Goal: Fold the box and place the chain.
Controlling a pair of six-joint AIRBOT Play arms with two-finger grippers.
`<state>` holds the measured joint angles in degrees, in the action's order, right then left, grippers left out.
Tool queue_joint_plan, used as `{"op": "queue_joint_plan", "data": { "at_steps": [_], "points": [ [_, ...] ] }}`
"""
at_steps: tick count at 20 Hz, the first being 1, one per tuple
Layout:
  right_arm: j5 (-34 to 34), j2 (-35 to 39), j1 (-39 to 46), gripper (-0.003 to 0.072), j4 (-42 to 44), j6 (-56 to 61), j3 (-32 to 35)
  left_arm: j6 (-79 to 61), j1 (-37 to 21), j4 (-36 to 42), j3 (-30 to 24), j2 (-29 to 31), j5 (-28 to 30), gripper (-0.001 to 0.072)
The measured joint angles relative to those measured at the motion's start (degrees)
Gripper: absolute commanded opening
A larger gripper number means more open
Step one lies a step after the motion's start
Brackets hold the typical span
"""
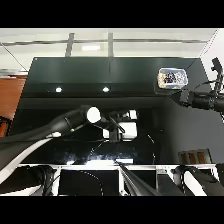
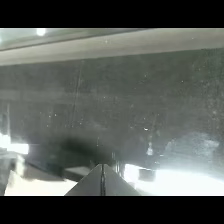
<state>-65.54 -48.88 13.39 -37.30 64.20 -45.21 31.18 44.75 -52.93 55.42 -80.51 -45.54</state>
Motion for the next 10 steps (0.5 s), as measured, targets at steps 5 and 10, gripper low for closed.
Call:
{"op": "queue_joint_plan", "data": {
  "at_steps": [5, 10],
  "points": [
    [-0.22, 0.00, 0.00, 0.0017, 0.24, 0.39, 0.00, 16.79, -18.99, -9.33, 3.78, 2.38, -6.10, 0.0278],
    [-2.60, 0.00, -0.02, 0.0016, 1.64, 0.57, 0.00, 25.73, -43.74, -14.01, 14.25, -4.28, -7.65, 0.0278]
  ]
}}
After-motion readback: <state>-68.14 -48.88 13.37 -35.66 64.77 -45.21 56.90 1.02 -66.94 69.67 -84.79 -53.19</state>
